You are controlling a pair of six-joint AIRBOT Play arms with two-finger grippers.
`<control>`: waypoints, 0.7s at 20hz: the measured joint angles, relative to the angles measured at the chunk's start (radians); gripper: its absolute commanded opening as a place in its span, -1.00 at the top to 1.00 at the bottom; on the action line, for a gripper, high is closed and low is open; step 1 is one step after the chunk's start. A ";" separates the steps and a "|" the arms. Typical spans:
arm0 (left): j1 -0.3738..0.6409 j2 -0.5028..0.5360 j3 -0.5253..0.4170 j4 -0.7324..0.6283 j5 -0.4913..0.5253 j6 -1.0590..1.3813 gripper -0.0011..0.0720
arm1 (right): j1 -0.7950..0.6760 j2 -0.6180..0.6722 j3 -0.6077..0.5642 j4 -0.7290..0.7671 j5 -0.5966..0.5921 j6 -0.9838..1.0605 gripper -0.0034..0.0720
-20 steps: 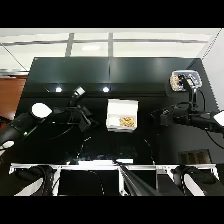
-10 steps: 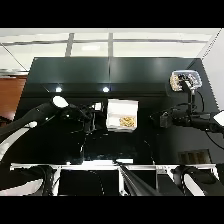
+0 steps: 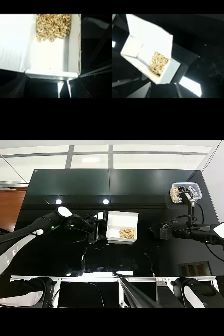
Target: Fold the box and place the chain.
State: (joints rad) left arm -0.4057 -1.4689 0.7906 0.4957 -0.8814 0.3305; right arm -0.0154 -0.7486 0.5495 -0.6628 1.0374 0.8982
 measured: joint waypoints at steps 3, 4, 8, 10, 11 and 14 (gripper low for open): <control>-0.011 -0.003 0.002 -0.003 -0.011 0.003 -0.98 | 0.000 0.000 0.000 0.000 -0.004 0.000 -0.08; -0.016 -0.003 0.002 -0.003 -0.012 0.003 -0.96 | 0.000 0.000 0.000 0.000 -0.006 0.000 -0.08; -0.032 -0.003 0.002 0.006 -0.013 -0.001 -0.42 | 0.000 0.000 0.000 -0.001 -0.007 0.000 -0.08; -0.037 -0.003 0.002 0.008 -0.011 -0.002 -0.23 | 0.000 0.000 0.000 -0.001 0.003 0.000 -0.12; -0.038 -0.003 0.002 0.010 -0.011 -0.004 -0.23 | 0.000 0.000 0.000 -0.001 0.006 0.000 -0.64; -0.040 -0.003 0.002 0.012 -0.011 -0.005 -0.13 | 0.000 -0.015 0.003 0.009 -0.011 0.023 -0.85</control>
